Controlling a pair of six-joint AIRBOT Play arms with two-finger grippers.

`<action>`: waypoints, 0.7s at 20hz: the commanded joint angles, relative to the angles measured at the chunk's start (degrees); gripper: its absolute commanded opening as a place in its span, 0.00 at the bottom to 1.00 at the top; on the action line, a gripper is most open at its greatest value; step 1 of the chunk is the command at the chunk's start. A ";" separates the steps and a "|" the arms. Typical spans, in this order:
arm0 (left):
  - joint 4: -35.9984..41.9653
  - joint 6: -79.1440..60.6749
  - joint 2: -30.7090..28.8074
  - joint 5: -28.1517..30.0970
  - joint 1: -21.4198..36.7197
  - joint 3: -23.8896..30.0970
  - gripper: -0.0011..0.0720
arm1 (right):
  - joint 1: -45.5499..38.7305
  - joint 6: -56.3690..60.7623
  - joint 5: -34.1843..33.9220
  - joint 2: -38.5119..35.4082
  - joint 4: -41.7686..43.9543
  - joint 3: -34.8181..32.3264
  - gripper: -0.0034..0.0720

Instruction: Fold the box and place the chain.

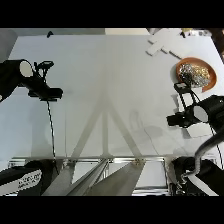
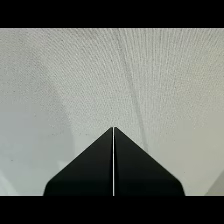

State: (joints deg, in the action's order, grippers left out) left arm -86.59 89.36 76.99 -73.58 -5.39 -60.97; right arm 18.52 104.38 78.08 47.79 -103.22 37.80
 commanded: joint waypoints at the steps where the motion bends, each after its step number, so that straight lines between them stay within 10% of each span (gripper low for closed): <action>1: 0.00 0.00 -0.04 0.02 0.00 0.02 0.03 | -3.69 0.15 4.68 -0.07 -5.01 0.07 0.06; 9: 0.00 0.00 -0.04 0.02 0.00 0.02 0.03 | -29.27 -7.08 -3.56 -0.15 -16.48 5.38 0.06; 12: -0.02 0.00 -0.04 0.02 0.00 0.02 0.03 | -40.35 -12.76 -10.58 2.01 -15.93 5.38 0.63; 14: 0.00 0.00 -0.04 0.02 0.00 0.02 0.03 | -43.76 -14.67 -12.76 5.90 -15.93 5.38 0.63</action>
State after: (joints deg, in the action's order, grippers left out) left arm -86.59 89.38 76.99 -73.58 -5.39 -60.97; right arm -18.02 93.95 70.65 50.41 -117.89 42.81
